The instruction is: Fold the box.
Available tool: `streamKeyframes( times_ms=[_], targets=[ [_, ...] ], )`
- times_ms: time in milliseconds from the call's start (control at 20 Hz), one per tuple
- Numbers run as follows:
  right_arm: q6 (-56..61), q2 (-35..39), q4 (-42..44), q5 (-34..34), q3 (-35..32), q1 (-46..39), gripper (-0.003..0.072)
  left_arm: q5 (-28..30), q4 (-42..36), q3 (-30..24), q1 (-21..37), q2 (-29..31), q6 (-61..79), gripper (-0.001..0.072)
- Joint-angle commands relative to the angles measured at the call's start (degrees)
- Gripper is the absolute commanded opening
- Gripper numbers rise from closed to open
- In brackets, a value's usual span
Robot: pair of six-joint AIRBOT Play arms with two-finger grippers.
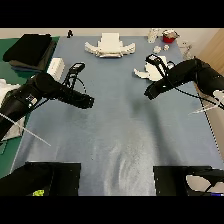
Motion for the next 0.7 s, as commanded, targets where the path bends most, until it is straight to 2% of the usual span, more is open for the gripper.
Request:
streamKeyframes(
  times_ms=[0,450,550,650],
  targets=[
    [0.0,-0.02,0.0,0.0,0.04,-0.02,0.0005,0.02,0.02,-0.02,0.04,-0.04,0.02,0.0012],
    [0.33,-0.04,0.15,-0.02,0.02,-0.02,0.0005,0.02,0.02,-0.04,0.04,-0.04,0.02,0.0012],
    [9.49,-0.07,3.23,0.35,0.04,0.09,0.0006,0.02,0.0,-0.02,0.02,-0.04,0.02,0.0012],
    [25.86,-0.15,1.97,3.21,0.04,0.11,0.0006,0.02,0.02,-0.04,0.04,-0.04,0.02,0.0012]
  ],
)
